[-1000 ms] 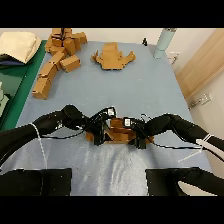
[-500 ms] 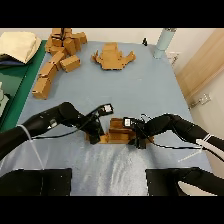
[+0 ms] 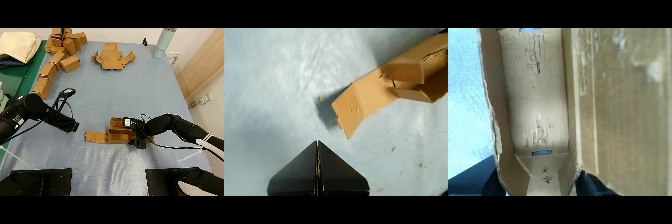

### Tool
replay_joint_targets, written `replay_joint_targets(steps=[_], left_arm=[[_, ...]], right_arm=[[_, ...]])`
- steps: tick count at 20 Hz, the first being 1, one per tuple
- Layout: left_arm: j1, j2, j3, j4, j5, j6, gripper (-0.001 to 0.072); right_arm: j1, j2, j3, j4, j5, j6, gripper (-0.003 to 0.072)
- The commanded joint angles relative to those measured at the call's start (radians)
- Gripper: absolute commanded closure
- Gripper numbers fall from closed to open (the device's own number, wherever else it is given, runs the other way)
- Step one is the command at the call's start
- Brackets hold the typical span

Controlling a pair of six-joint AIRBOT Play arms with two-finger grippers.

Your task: Fold the box.

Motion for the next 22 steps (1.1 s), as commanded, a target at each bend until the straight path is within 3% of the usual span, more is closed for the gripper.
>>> replay_joint_targets(steps=[1,3,9,15,22], left_arm=[[0.048,-0.002,-0.093,-0.138,-0.016,-0.121,0.0699],[0.03,-0.034,-0.14,-0.213,0.053,-0.119,0.0699],[-0.178,-0.148,-0.146,-0.245,0.291,-0.21,0.0699],[-0.234,-0.184,-0.134,-0.354,0.32,-0.189,0.0699],[-0.332,-0.184,-0.044,-0.392,0.336,-0.177,0.0699]], right_arm=[[0.001,0.0,0.0,0.0,0.0,0.0,0.0185],[0.001,0.0,0.0,0.0,0.0,0.0,0.0185],[0.001,0.0,0.0,0.0,0.0,0.0,0.0185],[0.001,0.0,0.0,0.0,0.0,0.0,0.0185],[0.001,0.0,0.0,0.0,0.0,0.0,0.0185]])
